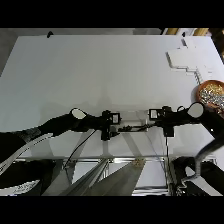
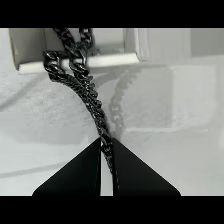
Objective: Fold the box and place the chain.
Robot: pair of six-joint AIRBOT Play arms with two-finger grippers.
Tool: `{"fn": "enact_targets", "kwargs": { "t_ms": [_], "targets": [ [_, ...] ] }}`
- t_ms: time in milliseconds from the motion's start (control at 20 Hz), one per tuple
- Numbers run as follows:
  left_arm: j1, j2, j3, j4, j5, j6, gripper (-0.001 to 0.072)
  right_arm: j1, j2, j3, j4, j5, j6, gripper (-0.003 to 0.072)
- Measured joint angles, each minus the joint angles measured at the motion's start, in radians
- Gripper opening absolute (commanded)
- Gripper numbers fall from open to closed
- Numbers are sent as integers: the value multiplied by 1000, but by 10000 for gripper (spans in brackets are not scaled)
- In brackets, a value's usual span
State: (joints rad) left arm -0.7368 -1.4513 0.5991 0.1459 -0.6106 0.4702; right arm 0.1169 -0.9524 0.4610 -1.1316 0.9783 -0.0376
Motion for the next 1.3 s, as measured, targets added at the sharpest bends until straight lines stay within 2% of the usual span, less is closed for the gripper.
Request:
{"fn": "enact_targets", "kwargs": {
  "t_ms": [150, 300, 550, 700, 900, 950, 1050, 1300],
  "targets": [
    [0, 0, 0, 0, 0, 0, 333, 60, 118, 0, 9, 14, 7, 16],
    [0, 0, 0, 0, 0, 0, 333, 144, 203, 0, 79, 10, 8, 16],
    [0, 0, 0, 0, 0, 0, 333, 309, 252, -1, 235, -106, 10, 16],
    [0, 0, 0, 0, 0, 0, 333, 406, 241, -1, 301, -211, 10, 16],
    [0, 0, 0, 0, 0, 0, 333, 510, 160, -1, 361, -334, 10, 18],
    [0, 0, 0, 0, 0, 0, 333, 525, 132, -1, 369, -357, 10, 30],
    [0, 0, 0, 0, 0, 0, 333, 544, 84, -1, 377, -388, 10, 122],
    [0, 0, 0, 0, 0, 0, 333, 539, 63, 11, 376, -401, 10, 181]
  ]
}}
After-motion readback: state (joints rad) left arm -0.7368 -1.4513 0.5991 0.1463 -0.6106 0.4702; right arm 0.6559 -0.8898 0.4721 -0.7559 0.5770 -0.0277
